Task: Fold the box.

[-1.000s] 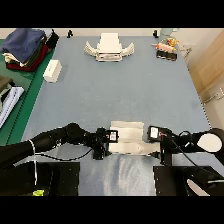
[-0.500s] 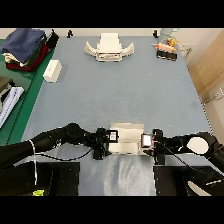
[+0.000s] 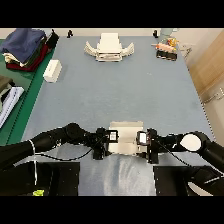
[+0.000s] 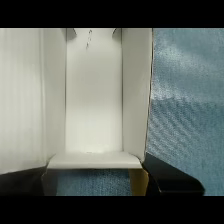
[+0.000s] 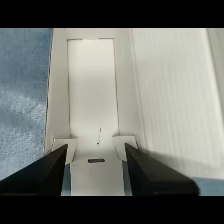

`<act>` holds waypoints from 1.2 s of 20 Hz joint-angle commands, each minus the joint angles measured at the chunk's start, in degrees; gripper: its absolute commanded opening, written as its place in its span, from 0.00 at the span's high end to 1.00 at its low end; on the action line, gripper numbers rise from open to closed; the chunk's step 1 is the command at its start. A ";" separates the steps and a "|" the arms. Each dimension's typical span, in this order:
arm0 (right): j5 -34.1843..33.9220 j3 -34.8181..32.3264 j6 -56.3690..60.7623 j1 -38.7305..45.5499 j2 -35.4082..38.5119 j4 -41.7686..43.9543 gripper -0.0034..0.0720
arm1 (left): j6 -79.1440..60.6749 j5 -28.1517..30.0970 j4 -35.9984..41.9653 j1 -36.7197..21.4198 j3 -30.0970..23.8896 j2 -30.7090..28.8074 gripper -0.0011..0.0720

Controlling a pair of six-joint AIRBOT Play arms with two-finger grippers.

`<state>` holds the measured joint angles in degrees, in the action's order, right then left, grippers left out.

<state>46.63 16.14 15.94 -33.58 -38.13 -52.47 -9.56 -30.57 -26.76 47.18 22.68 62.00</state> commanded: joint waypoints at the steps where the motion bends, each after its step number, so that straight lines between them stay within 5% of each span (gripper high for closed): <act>1: -0.52 -0.04 -1.57 -0.11 -2.64 2.89 0.15 | -0.04 0.02 -0.02 -0.02 0.00 0.04 0.41; 8: 2.80 0.66 3.76 -0.07 -1.66 -0.15 0.20 | -0.04 0.02 -0.02 -0.02 0.00 0.04 0.41; 9: 4.04 1.44 9.94 -0.04 -0.76 -3.04 0.27 | -0.04 0.02 -0.02 -0.02 0.00 0.04 0.41; 12: 8.92 5.64 39.76 -0.04 3.13 -20.04 0.90 | -0.04 0.02 0.00 -0.02 0.00 0.04 0.41; 13: 10.21 7.26 49.37 -0.04 4.33 -25.33 0.95 | -0.04 0.02 -0.02 -0.02 0.00 0.04 0.41; 16: 16.59 12.33 72.78 0.11 7.43 -40.48 0.95 | -0.02 0.02 -0.02 -0.02 0.00 0.04 0.41; 19: 29.97 15.41 98.82 2.82 7.41 -53.33 0.95 | -0.04 0.02 -0.02 -0.02 0.00 0.04 0.41; 24: 30.32 10.56 104.04 9.09 4.28 -39.82 0.95 | -0.04 0.00 -0.02 -0.02 0.00 0.04 0.41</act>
<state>75.26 28.71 111.37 -27.03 -32.34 -96.40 -9.58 -30.57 -26.76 47.20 22.68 62.00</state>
